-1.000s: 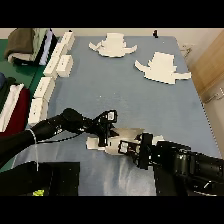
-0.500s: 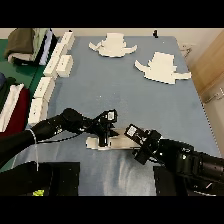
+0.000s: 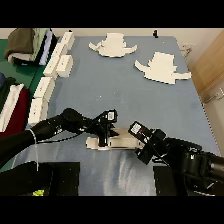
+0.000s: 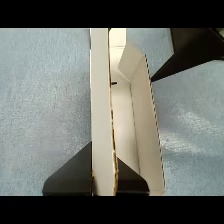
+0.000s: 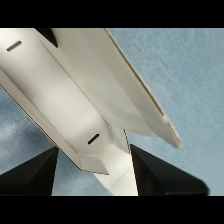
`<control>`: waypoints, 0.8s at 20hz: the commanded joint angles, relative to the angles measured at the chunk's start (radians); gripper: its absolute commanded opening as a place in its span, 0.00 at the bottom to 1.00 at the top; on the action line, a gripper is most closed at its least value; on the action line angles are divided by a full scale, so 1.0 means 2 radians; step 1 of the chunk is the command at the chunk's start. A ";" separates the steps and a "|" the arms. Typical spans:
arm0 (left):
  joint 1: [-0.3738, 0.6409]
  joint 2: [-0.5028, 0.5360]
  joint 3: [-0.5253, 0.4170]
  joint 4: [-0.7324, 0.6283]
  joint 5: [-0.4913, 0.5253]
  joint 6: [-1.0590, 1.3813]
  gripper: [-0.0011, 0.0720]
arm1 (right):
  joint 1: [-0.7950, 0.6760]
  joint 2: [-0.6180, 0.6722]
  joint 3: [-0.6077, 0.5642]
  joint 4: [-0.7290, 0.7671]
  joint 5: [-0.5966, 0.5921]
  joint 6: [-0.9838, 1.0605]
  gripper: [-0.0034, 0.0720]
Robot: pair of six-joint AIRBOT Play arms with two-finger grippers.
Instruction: Fold the box.
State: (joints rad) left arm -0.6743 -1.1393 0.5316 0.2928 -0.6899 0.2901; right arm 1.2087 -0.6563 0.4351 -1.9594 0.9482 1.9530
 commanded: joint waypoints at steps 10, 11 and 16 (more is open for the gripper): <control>0.000 0.000 0.000 0.000 0.000 0.000 0.04 | -0.143 0.004 -0.017 0.146 -0.091 -0.306 1.00; 0.000 0.000 0.000 0.000 0.000 0.000 0.04 | -0.165 0.004 -0.024 0.185 -0.109 -0.353 1.00; 0.000 0.000 0.000 0.000 0.000 0.000 0.04 | -0.284 0.004 -0.034 0.412 -0.110 -0.640 1.00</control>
State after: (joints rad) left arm -0.6739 -1.1393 0.5316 0.2924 -0.6868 0.2901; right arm 0.7631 -0.6495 0.3771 -1.4315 0.7509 1.0508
